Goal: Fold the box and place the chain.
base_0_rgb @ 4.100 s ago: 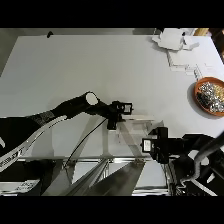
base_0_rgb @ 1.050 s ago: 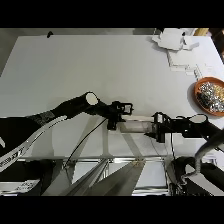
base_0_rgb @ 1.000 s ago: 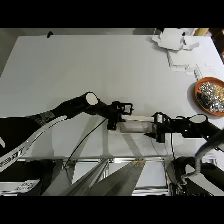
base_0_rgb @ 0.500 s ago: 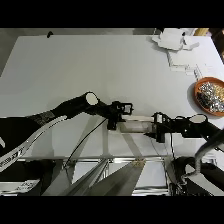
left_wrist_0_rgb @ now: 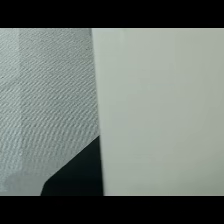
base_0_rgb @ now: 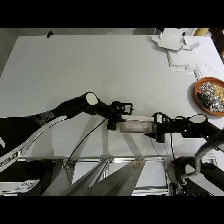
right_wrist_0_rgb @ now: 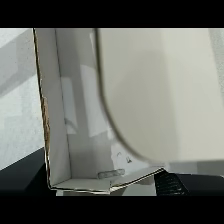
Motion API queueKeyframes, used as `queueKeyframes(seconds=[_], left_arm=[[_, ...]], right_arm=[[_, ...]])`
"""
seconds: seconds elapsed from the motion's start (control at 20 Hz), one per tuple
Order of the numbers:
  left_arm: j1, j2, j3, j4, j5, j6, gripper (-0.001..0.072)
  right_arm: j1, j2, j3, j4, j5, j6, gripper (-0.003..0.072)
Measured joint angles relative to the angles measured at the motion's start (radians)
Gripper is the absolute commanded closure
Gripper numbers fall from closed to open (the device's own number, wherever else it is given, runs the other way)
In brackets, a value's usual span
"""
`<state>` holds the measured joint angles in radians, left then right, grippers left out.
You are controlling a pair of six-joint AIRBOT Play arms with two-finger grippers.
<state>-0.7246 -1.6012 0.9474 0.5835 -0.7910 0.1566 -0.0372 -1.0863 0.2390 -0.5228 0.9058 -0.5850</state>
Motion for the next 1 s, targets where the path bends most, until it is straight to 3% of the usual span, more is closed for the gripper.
queueKeyframes(seconds=[0.1,0.15,0.4,0.5,0.55,0.65,0.7,0.85,1.0], left_arm=[[-0.001,-0.002,-0.002,0.022,0.003,0.002,0.0396],[0.002,0.002,-0.001,0.021,0.004,0.0,0.0328],[0.034,0.061,0.0,0.109,-0.032,-0.135,0.0319],[0.063,0.103,0.0,0.195,-0.074,-0.232,0.0339],[0.078,0.127,-0.001,0.243,-0.105,-0.285,0.0398],[0.102,0.182,0.0,0.327,-0.166,-0.388,0.0551],[0.109,0.21,0.0,0.363,-0.187,-0.439,0.0684],[0.095,0.294,0.0,0.434,-0.232,-0.579,0.0708],[0.006,0.332,0.0,0.467,-0.225,-0.705,0.0709]], right_arm=[[0.0,0.0,0.0,0.0,-0.003,-0.002,0.0277],[0.0,0.0,0.0,0.0,-0.002,-0.003,0.0277],[0.0,0.0,0.0,-0.001,0.0,0.0,0.0277],[0.0,0.0,0.0,0.001,-0.002,0.003,0.0277],[0.0,0.0,0.0,0.001,-0.002,0.003,0.0277],[0.0,0.0,0.0,0.002,-0.003,0.003,0.0277],[0.0,0.0,0.0,0.001,-0.003,0.003,0.0277],[0.0,0.0,0.0,0.001,-0.002,0.002,0.0277],[0.0,0.0,0.0,0.001,-0.002,0.001,0.0277]])
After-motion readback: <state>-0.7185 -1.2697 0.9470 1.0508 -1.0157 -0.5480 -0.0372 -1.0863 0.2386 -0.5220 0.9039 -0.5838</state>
